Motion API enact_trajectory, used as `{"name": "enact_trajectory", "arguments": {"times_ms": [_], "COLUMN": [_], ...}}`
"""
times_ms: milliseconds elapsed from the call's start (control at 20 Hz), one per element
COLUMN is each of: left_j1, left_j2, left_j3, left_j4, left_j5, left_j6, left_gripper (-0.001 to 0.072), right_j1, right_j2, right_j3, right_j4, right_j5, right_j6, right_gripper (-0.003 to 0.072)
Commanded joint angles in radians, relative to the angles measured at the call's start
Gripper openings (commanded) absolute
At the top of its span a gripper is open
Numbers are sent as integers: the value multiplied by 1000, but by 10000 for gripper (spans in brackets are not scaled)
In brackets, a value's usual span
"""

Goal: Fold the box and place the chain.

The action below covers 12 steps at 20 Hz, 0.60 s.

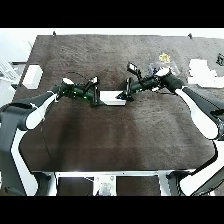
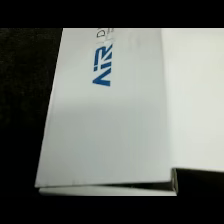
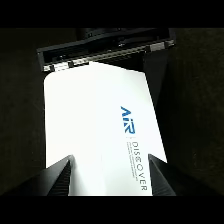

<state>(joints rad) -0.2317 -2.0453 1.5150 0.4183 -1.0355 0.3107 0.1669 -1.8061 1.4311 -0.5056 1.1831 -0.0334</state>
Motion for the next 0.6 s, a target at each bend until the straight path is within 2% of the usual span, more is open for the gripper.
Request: {"name": "enact_trajectory", "arguments": {"times_ms": [0, 100, 300, 550], "left_j1": [0, 0, 0, 0], "left_j2": [0, 0, 0, 0], "left_j3": [0, 0, 0, 0], "left_j4": [0, 0, 0, 0], "left_j5": [4, 4, 4, 5], "left_j6": [0, 0, 0, 0], "left_gripper": [416, 415, 415, 415], "right_j1": [5, 11, 2, -13], "right_j2": [0, 1, 2, -27], "right_j3": [-8, -9, -9, -9], "right_j4": [26, 27, 27, 26], "right_j5": [-10, 46, 147, 95], "right_j6": [-32, -66, -65, -67], "right_gripper": [574, 557, 422, 435]}}
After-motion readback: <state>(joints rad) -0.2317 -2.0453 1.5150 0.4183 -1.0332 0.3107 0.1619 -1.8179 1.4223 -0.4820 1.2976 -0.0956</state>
